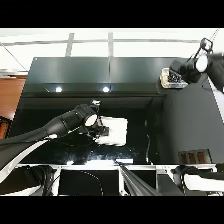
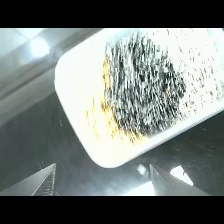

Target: Fold the box and place the chain.

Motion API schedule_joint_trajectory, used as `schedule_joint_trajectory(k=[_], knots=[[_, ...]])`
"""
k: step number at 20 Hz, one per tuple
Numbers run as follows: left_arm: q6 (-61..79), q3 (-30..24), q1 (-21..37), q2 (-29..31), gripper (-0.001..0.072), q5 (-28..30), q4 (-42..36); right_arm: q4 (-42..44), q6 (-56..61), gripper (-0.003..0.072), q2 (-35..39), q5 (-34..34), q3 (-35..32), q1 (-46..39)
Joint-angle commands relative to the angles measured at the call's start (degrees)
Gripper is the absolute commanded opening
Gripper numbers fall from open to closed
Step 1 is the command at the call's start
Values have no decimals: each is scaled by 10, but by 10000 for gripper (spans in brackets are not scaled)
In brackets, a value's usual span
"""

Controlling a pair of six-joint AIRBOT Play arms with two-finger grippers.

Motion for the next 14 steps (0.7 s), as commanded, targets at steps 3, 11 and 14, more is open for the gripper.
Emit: schedule_joint_trajectory(k=[3,11,14], knots=[[0,0,0,0,34,0,0,45,168,618,-148,119,167,-16],[0,0,0,0,34,1,2,93,245,559,-193,42,167,-21],[0,0,0,-4,34,1,2,96,245,559,-193,48,168,-30]])
